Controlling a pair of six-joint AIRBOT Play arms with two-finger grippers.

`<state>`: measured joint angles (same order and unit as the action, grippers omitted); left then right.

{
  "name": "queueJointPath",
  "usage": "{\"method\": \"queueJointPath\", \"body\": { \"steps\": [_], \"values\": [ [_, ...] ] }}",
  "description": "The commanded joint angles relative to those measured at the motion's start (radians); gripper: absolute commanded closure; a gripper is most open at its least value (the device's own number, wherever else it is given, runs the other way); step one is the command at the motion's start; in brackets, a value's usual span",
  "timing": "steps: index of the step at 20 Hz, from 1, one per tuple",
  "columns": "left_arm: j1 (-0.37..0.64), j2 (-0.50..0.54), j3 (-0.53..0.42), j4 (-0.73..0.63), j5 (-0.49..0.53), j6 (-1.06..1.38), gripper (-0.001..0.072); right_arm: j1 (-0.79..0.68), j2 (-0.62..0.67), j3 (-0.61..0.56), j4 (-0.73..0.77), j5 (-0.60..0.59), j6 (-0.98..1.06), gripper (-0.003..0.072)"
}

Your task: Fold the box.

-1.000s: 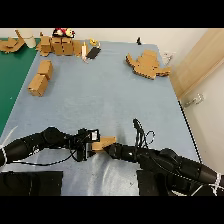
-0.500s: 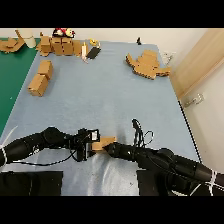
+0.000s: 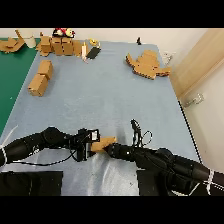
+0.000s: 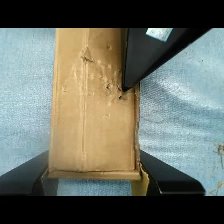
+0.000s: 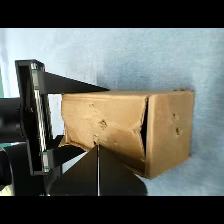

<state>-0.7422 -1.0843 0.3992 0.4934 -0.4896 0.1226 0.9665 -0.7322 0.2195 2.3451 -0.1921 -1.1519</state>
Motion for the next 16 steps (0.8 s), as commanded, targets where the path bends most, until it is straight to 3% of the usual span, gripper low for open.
{"method": "queueJointPath", "body": {
  "steps": [1, 3, 5, 9, 12, 16],
  "values": [
    [0.0, 0.0, 0.001, 0.0, 0.0, 0.0, 0.0216, 0.0, 0.055, 0.002, -0.06, -0.015, -0.001, 0.0684],
    [0.0, 0.0, 0.001, 0.0, 0.0, 0.0, 0.0215, -0.014, 0.142, 0.002, -0.126, -0.051, 0.001, 0.0684],
    [0.0, 0.0, 0.001, 0.0, 0.0, 0.0, 0.0215, -0.092, 0.218, 0.005, -0.209, -0.162, 0.027, 0.0684],
    [0.0, 0.0, 0.001, 0.0, 0.0, 0.0, 0.0216, -0.303, 0.254, 0.133, -0.554, -0.605, 0.135, 0.0684],
    [0.0, 0.0, 0.001, 0.0, 0.0, 0.0, 0.0216, -0.422, 0.2, 0.257, -0.742, -0.796, 0.204, 0.0683],
    [0.0, 0.0, 0.001, 0.0, 0.0, 0.0, 0.0215, -0.55, 0.003, 0.361, -0.751, -0.96, 0.205, 0.0682]
  ]
}}
